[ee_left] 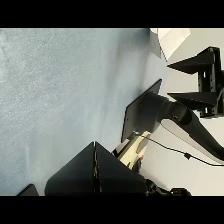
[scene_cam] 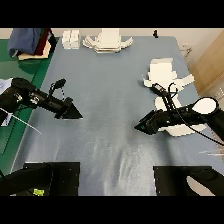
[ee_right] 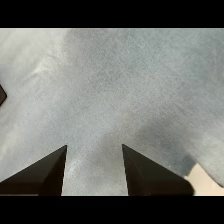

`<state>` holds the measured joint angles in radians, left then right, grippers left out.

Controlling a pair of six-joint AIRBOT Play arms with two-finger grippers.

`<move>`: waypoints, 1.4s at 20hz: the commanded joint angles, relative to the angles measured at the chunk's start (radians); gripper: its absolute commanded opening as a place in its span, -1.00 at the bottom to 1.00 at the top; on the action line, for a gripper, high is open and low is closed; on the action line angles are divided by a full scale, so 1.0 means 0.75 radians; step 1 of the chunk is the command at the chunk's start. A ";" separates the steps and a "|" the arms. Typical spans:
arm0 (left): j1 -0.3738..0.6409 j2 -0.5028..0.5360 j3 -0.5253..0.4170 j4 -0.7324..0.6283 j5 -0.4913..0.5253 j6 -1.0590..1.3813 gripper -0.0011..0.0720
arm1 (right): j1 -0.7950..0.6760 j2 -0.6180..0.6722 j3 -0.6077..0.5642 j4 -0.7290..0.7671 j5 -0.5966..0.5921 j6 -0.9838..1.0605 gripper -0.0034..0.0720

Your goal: Fold the box.

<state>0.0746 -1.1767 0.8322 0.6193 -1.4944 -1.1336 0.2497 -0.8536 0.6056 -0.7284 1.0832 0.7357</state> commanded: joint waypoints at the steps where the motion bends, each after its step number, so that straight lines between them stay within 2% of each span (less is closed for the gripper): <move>1: 0.000 0.001 -0.001 0.001 0.001 0.000 -0.93 | -0.001 0.001 0.001 0.000 0.001 0.001 0.44; 9: 0.000 0.001 -0.001 0.001 0.001 0.001 -0.93 | -0.001 0.001 0.001 0.000 0.001 0.001 0.44; 14: 0.000 0.001 -0.001 -0.026 0.111 0.150 -0.93 | -0.001 -0.001 0.001 0.116 -0.017 0.066 0.44; 17: 0.001 0.001 0.000 -0.187 0.297 0.156 -0.93 | -0.001 -0.001 0.001 0.289 -0.155 0.387 0.44; 19: -0.011 0.008 -0.001 -0.349 0.449 0.290 -0.93 | -0.001 -0.002 0.001 0.304 -0.280 0.568 0.44; 21: -0.061 0.071 -0.001 -0.412 0.579 0.435 -0.93 | -0.034 -0.002 0.011 0.296 -0.325 0.809 0.44; 23: -0.160 0.190 -0.001 -0.333 0.729 0.459 -0.93 | -0.148 -0.002 0.074 0.214 -0.249 0.846 0.44; 26: -0.338 0.370 -0.001 0.015 0.898 0.258 -0.93 | -0.425 -0.002 0.270 -0.057 -0.027 0.846 0.49; 27: -0.377 0.402 -0.001 0.137 0.895 0.181 -0.93 | -0.516 -0.007 0.351 -0.178 0.068 0.849 0.60; 28: -0.411 0.419 -0.001 0.237 0.877 0.150 -0.93 | -0.588 -0.019 0.421 -0.287 0.150 0.849 0.87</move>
<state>-0.1486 -0.9379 0.8322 0.5758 -0.9180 -0.9188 -0.0357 -0.8585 0.7952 -0.7238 1.0279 1.3304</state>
